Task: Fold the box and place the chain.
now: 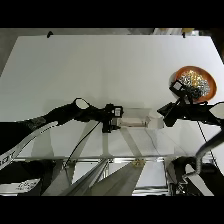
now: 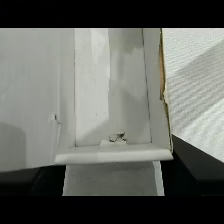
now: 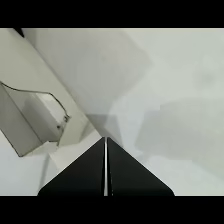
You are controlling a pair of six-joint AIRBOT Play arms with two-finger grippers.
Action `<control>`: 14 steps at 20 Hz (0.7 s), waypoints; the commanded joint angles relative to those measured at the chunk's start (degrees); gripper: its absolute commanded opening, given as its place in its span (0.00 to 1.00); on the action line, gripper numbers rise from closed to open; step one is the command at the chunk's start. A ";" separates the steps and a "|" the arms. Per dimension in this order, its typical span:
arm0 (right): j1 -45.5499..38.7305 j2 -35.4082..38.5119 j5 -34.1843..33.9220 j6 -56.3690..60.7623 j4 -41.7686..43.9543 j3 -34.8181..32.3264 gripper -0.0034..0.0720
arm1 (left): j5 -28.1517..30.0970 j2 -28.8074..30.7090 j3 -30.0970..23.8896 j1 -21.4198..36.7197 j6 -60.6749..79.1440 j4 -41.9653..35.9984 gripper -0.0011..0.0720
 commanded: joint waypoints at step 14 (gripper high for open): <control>-5.55 -3.06 2.49 39.12 -8.96 0.46 0.06 | 0.04 0.04 -0.02 0.02 0.00 -0.02 0.22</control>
